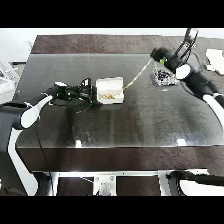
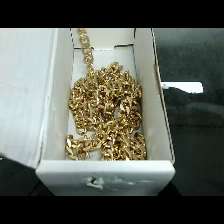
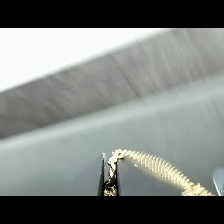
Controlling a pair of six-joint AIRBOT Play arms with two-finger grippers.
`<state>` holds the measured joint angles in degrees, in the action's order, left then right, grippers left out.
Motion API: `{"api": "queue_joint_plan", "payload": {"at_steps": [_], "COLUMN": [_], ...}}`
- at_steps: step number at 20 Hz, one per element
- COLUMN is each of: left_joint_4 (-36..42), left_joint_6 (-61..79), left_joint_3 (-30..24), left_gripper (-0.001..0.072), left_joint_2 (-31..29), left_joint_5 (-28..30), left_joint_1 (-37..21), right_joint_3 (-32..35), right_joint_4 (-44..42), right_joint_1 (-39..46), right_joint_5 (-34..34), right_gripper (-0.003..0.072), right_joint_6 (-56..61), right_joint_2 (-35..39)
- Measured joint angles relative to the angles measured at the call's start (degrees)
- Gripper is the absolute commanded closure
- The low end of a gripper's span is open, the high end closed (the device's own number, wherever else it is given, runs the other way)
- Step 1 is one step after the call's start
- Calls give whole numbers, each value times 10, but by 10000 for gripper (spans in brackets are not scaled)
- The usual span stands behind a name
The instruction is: Fold the box and place the chain.
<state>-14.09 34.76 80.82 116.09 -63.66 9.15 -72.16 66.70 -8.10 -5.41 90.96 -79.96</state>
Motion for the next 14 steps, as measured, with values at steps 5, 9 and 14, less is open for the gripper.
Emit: {"api": "queue_joint_plan", "payload": {"at_steps": [5,9,14], "left_joint_4": [0,0,0], "left_joint_6": [0,0,0], "left_joint_3": [0,0,0], "left_gripper": [293,293,293], "left_joint_2": [0,0,0], "left_joint_5": [0,0,0], "left_joint_1": [0,0,0], "right_joint_3": [-32,-46,-55], "right_joint_4": [4,4,5], "right_joint_1": [-65,-131,-198], "right_joint_5": [5,6,5], "right_gripper": [683,683,683], "right_joint_6": [-77,-115,-141], "right_joint_2": [94,127,138]}}
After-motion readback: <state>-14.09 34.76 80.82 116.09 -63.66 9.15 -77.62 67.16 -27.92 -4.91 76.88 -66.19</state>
